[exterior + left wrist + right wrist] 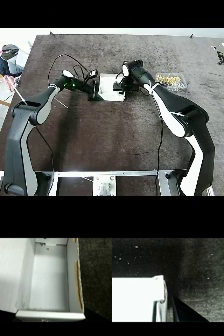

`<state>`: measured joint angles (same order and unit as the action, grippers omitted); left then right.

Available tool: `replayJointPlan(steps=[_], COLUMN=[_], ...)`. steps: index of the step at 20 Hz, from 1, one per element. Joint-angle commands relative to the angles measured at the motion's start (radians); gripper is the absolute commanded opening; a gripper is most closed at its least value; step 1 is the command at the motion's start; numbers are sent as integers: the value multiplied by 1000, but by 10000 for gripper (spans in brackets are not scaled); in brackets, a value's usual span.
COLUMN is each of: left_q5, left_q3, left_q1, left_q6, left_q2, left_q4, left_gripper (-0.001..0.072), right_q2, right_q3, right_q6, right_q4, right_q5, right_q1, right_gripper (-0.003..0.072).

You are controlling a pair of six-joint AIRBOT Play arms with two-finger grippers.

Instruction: Fold the box and place the chain.

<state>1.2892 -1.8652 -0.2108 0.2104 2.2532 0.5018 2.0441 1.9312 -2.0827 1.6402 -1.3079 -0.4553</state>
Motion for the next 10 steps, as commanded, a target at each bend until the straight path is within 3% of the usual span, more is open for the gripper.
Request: replayJointPlan(steps=[1, 2, 3, 4, 10], left_q5=[0, 0, 0, 0, 0], left_q3=[0, 0, 0, 0, 0], left_q1=[1, 1, 1, 1, 1], left_q6=[0, 0, 0, 0, 0], left_q2=[-1, -1, -1, -1, -1], left_q4=[-2, -2, -2, -2, -2], left_gripper=[538, 538, 538, 538, 538], right_q2=[8, 12, 13, 13, 14], right_q3=[1, 1, 1, 1, 1], right_q6=[5, 2, 3, 2, -6], right_q4=[-2, -2, -2, -3, 5], right_q5=[-2, -2, -1, 8, 11], right_q1=[0, 0, -1, -1, -1], right_gripper=[212, 211, 64, 12, 10])
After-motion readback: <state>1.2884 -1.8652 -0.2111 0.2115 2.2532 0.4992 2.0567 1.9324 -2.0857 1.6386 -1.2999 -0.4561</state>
